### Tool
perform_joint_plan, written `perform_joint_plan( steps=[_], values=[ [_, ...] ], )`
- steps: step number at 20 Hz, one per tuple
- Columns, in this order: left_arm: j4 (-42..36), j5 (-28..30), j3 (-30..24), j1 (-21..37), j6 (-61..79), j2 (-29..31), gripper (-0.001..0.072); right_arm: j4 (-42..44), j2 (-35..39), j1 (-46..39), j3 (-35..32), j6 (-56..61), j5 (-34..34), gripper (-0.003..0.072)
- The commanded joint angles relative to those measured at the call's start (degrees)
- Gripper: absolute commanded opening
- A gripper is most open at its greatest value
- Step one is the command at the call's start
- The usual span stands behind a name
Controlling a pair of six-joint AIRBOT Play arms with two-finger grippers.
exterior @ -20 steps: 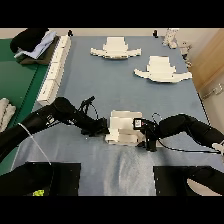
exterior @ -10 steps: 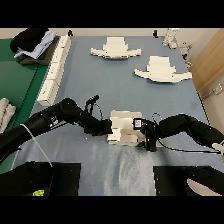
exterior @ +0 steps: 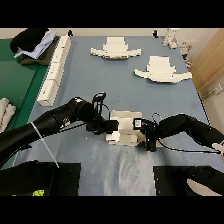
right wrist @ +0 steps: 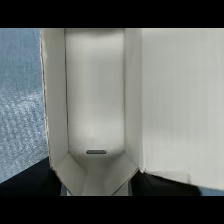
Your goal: Fold the box.
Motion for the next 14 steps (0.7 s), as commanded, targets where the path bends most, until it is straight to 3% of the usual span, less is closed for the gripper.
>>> perform_joint_plan(
  steps=[1,9,14],
  values=[
    [4.28,-1.38,2.29,-3.23,-6.95,-2.89,0.0287,0.02,-0.02,0.04,-0.04,0.00,0.00,0.0521],
    [12.92,-7.34,7.80,-7.58,-15.98,-8.02,0.0286,0.02,-0.02,0.04,-0.04,0.00,0.00,0.0521],
    [17.97,-13.88,14.01,-10.36,-17.44,-14.08,0.0286,0.02,-0.02,0.04,-0.04,0.00,0.00,0.0521]
  ],
)
